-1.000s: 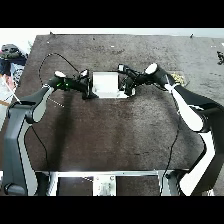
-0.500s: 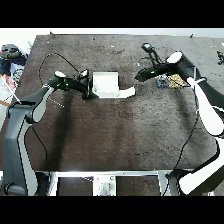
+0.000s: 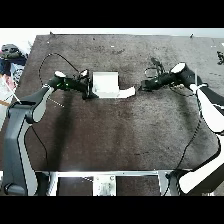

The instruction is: Fold the box and place the chain.

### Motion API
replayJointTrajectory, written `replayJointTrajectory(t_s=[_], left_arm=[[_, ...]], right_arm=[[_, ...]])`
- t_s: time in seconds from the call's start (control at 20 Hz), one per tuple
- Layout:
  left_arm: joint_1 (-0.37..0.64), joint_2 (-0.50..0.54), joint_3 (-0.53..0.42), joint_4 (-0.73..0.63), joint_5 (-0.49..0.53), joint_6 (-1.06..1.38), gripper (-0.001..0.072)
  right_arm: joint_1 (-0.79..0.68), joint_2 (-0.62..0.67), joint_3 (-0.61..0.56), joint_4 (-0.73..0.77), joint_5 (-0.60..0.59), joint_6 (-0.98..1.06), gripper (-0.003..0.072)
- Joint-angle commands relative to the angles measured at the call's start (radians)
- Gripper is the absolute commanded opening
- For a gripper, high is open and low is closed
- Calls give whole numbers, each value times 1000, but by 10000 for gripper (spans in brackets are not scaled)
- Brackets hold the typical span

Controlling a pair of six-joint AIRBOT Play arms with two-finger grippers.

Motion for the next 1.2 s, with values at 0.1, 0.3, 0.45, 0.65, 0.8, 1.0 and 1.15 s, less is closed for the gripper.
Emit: replayJointTrajectory(t_s=[0.1,0.3,0.45,0.65,0.8,1.0,1.15], left_arm=[[0,-1,1,0,0,0,447],[0,-1,1,-3,-2,0,447],[0,-1,1,-4,-2,0,447],[0,-1,1,-6,-2,0,447],[0,-1,1,-6,-2,0,447],[0,-1,1,-6,-2,0,446],[0,-1,1,-6,-2,0,447]], right_arm=[[44,-74,-31,241,-11,-146,16],[71,-73,-7,289,39,-238,504],[105,-73,32,288,37,-202,503],[150,-73,114,165,-5,-40,503],[172,-73,162,110,-4,34,503],[196,-74,194,90,16,89,472],[220,-75,212,-31,21,175,472]])
